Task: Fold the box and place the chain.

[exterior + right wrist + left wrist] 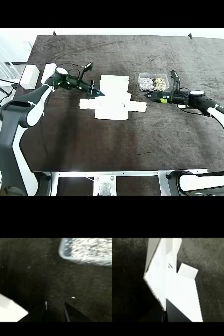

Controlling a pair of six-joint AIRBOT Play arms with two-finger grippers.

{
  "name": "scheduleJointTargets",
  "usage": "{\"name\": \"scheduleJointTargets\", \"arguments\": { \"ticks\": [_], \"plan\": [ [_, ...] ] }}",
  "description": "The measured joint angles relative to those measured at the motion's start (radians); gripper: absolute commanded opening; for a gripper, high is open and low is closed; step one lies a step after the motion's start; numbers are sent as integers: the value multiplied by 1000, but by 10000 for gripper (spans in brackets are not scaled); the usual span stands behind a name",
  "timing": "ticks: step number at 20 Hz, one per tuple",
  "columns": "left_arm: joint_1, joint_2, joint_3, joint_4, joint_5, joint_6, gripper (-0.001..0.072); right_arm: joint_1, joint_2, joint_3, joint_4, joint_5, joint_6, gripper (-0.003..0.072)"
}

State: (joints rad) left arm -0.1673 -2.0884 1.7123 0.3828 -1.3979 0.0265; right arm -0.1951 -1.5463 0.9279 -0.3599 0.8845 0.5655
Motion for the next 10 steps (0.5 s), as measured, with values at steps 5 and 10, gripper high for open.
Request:
{"name": "scheduleJointTargets", "arguments": {
  "ticks": [5,10],
  "plan": [
    [0,71,-169,-47,127,217,14,-18,2,0,3,16,-16,274],
    [0,89,-232,-80,208,355,14,-22,2,0,5,16,-35,274]
  ]
}}
